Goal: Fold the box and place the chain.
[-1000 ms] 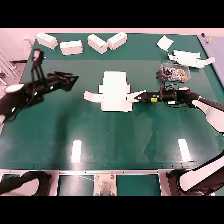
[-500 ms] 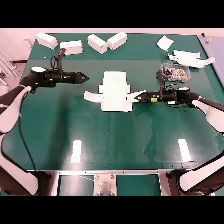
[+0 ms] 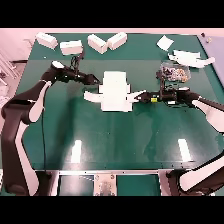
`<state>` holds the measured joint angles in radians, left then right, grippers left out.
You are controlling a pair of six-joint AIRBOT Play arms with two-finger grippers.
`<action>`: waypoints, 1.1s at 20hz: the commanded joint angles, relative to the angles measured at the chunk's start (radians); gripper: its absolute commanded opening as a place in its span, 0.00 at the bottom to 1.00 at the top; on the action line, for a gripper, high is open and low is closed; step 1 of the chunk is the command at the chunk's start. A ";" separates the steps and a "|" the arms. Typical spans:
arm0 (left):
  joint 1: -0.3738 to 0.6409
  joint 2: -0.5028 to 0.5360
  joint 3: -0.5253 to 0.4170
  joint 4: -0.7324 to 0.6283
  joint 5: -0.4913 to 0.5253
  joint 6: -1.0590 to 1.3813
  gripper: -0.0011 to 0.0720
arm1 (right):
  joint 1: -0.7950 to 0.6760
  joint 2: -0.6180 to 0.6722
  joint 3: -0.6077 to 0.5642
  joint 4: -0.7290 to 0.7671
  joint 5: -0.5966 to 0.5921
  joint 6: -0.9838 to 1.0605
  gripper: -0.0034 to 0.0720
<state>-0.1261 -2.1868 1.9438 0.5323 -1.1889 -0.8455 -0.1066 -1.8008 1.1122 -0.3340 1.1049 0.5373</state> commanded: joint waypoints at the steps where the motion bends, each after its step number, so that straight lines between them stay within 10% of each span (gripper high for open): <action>1: -0.015 -0.053 0.075 0.074 -0.021 -0.063 0.60 | 0.001 0.000 0.001 0.000 0.002 0.000 0.05; 22: -0.072 -0.068 0.075 -0.018 -0.087 0.056 0.59 | 0.001 0.000 0.001 0.000 0.002 -0.001 0.05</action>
<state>-0.1936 -2.2539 2.0174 0.5171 -1.2629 -0.7994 -0.1066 -1.8008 1.1122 -0.3340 1.1072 0.5369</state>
